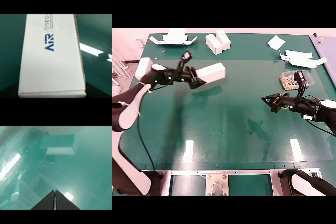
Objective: Fold the box and place the chain.
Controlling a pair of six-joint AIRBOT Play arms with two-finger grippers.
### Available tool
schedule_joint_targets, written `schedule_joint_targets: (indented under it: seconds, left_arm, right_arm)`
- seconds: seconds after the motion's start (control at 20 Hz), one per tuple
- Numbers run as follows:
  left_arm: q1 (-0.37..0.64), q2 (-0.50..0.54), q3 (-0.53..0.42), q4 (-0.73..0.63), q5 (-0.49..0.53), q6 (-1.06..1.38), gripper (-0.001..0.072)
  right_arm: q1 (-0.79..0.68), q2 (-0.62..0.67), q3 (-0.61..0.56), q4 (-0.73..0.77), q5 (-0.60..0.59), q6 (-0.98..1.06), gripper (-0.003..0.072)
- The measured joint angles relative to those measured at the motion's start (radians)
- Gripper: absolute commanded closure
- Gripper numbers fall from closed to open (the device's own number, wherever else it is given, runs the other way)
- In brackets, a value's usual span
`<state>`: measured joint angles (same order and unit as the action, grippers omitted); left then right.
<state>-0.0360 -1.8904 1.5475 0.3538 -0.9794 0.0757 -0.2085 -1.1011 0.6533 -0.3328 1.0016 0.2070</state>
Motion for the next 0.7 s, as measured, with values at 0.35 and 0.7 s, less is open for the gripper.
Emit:
schedule_joint_targets:
  seconds: [0.35, 0.7]
  left_arm:
    - [0.113, 0.246, -0.277, -0.002, 0.311, -0.039, 0.0692]
    - [0.205, 0.383, -0.512, -0.176, 0.460, 0.090, 0.0692]
  right_arm:
    - [0.000, 0.000, 0.000, 0.017, 0.000, 0.024, 0.0672]
    - [0.000, 0.000, 0.000, 0.057, -0.001, 0.043, 0.0672]
